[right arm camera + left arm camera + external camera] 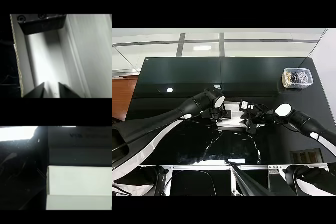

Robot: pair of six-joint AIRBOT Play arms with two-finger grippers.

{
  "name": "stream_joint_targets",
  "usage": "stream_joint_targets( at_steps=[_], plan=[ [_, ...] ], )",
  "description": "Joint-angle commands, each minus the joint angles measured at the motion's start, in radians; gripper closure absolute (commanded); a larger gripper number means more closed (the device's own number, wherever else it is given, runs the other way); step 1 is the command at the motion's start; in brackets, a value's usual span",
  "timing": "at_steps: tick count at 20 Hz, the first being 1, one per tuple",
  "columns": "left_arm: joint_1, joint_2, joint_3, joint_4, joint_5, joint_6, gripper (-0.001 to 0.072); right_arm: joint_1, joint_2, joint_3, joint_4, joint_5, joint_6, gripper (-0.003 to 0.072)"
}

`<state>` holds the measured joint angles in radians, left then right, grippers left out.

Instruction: Fold the box and place the chain.

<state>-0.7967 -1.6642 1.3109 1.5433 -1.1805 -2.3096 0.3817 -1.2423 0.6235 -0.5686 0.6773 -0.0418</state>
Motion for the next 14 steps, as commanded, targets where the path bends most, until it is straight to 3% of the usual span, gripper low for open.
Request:
stream_joint_targets(
  at_steps=[1,2,4,8,10,14],
  plan=[
    [0.001,0.0,0.001,0.0,-0.002,0.002,0.0685,0.0,0.0,0.0,-0.03,-0.002,0.082,0.0517],
    [0.001,0.0,0.001,0.0,-0.002,0.002,0.0685,0.0,0.004,0.0,-0.059,0.011,0.134,0.0664],
    [0.001,0.0,0.001,0.0,-0.002,0.002,0.0685,-0.022,0.04,0.011,-0.158,0.067,0.366,0.0667],
    [0.001,0.0,0.001,0.0,-0.002,0.002,0.0684,-0.202,0.201,0.127,-0.478,0.291,1.104,0.0667],
    [0.001,0.0,0.001,0.0,-0.003,0.002,0.0684,-0.341,0.276,0.137,-0.482,0.307,1.292,0.0667],
    [0.001,0.0,0.001,0.0,-0.002,0.002,0.0685,-0.61,0.229,0.018,-0.391,0.273,1.468,0.0667]
  ],
)
